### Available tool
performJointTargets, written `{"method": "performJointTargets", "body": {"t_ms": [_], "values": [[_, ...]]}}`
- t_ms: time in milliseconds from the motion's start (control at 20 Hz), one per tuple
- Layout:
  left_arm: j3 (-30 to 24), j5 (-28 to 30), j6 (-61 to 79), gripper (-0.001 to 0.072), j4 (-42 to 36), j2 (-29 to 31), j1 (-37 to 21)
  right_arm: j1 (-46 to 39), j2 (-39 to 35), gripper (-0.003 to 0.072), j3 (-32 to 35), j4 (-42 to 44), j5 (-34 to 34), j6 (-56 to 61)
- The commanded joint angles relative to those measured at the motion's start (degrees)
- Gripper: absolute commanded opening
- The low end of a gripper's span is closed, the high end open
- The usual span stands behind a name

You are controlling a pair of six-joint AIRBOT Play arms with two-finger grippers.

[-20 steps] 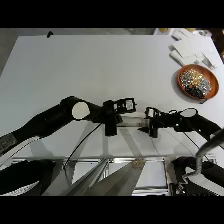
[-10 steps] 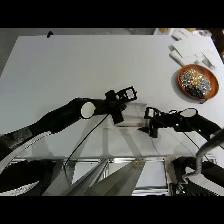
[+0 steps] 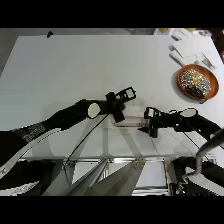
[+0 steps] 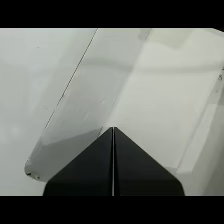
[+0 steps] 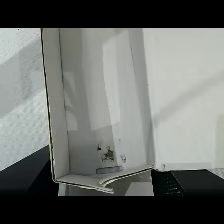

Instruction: Fold the box and place the chain.

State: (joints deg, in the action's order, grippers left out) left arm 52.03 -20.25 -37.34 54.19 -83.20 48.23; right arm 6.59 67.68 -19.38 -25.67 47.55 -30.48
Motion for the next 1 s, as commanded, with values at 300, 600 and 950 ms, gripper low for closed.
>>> {"method": "performJointTargets", "body": {"t_ms": [300,600,950], "values": [[0.04,-28.76,-6.51,0.0007,8.04,14.23,-0.11,-0.04,0.0,0.0458,0.02,0.0,0.02,0.0],[-0.04,-39.78,-9.6,0.0013,16.92,17.79,-0.13,-0.04,0.0,0.0458,0.02,0.0,0.02,0.0],[-3.1,-35.3,-0.94,0.0159,11.85,16.11,-10.47,-0.04,0.0,0.0458,0.02,0.0,0.02,0.0]]}}
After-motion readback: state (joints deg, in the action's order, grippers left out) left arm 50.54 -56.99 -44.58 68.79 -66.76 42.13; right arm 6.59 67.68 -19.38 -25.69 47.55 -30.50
